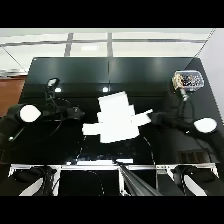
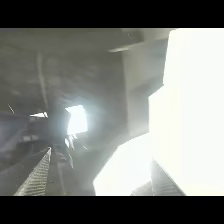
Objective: Fold the box and place the chain.
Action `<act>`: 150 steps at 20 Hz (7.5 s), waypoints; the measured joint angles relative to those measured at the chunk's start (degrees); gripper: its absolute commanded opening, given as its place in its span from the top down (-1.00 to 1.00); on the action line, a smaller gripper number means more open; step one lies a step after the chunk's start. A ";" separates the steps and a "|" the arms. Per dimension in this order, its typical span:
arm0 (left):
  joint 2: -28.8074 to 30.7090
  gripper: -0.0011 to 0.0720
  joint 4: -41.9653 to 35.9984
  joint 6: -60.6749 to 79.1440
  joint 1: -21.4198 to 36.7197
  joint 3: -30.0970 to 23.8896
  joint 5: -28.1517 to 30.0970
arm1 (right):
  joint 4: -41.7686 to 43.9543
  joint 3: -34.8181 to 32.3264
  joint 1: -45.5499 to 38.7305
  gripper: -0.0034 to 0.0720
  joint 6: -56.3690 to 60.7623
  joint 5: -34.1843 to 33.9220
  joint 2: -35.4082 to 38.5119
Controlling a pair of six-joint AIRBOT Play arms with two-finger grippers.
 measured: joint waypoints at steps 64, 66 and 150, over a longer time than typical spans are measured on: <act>-25.75 0.91 -34.18 107.27 -7.19 3.26 1.99 | -33.99 6.12 19.63 -0.96 -32.30 11.69 1.46; -25.90 0.91 -31.76 106.09 -8.22 3.91 3.48 | -33.05 4.76 20.44 -0.96 -33.29 9.42 1.27; -26.03 0.89 -27.26 103.21 -9.51 4.76 0.68 | -7.28 12.59 17.92 -0.49 -64.81 6.03 -26.38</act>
